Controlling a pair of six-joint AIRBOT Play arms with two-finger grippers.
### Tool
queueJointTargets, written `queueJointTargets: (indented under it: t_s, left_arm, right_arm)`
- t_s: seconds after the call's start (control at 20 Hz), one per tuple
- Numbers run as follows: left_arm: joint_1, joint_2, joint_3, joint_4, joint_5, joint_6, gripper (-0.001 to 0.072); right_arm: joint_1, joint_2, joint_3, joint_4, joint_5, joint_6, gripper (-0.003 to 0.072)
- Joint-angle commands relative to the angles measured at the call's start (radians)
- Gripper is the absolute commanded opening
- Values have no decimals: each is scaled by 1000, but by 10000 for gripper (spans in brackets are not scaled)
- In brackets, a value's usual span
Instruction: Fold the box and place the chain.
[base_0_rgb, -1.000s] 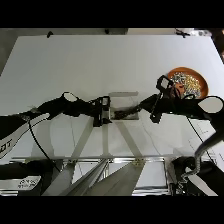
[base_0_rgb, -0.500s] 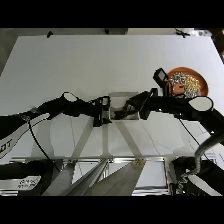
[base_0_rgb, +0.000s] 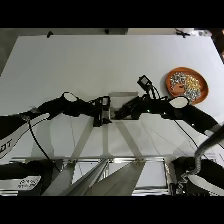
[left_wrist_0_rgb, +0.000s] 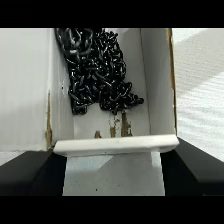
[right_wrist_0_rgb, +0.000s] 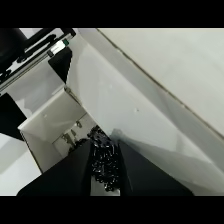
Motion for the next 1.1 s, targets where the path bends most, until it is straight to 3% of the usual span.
queueJointTargets:
  t_s: [0.0,0.2,0.4,0.5,0.65,0.7,0.85,1.05]
  left_arm:
    - [0,-1,0,0,0,0,271]
    - [0,-1,0,0,0,0,271]
    - [0,-1,0,0,0,0,271]
    - [0,-1,0,0,0,0,271]
    - [0,-1,0,0,0,0,271]
    - [0,-1,0,0,0,0,271]
    - [0,-1,0,0,0,0,271]
    - [0,-1,0,0,0,0,271]
  right_arm:
    - [3,-22,1,-2,42,2,199]
    - [-14,11,2,-10,102,2,199]
    - [-124,114,2,-76,198,2,195]
    - [-214,167,2,-169,235,2,194]
    - [-321,187,2,-423,307,-82,193]
    - [-332,183,2,-503,313,-126,162]
    - [-335,139,1,-546,292,-302,157]
    - [-334,40,1,-509,271,-620,299]
